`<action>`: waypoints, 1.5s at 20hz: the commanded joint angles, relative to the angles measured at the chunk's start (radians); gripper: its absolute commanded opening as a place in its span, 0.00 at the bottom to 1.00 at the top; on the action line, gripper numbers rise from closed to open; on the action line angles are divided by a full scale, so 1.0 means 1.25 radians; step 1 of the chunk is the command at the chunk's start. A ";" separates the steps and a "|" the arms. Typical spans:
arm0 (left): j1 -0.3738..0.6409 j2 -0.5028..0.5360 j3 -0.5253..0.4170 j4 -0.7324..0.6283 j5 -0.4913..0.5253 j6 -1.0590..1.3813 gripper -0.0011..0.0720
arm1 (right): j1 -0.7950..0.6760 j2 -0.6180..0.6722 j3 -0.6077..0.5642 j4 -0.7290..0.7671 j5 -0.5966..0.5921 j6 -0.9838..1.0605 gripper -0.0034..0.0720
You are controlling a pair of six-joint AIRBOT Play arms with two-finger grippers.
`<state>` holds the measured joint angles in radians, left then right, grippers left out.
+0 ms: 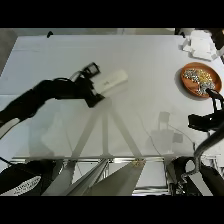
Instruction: Fold the box and place the chain.
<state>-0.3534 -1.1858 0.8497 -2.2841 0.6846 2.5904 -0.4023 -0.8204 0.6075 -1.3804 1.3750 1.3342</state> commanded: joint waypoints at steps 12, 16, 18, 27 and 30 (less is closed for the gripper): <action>0.672 0.081 -0.008 0.386 0.182 -0.445 0.02 | -0.001 -0.001 0.000 -0.002 -0.078 -0.007 0.05; 0.691 0.049 -0.059 0.396 0.179 -0.441 0.02 | -0.001 -0.001 0.000 -0.002 -0.078 -0.007 0.05; 0.692 0.034 -0.084 0.405 0.173 -0.442 0.02 | -0.001 -0.001 0.000 -0.001 -0.077 -0.007 0.05; 0.690 0.027 -0.107 0.419 0.144 -0.442 0.03 | -0.001 -0.001 0.000 0.004 -0.072 -0.006 0.05; 0.690 0.027 -0.107 0.419 0.144 -0.442 0.47 | -0.001 -0.001 0.000 0.005 -0.066 -0.006 0.05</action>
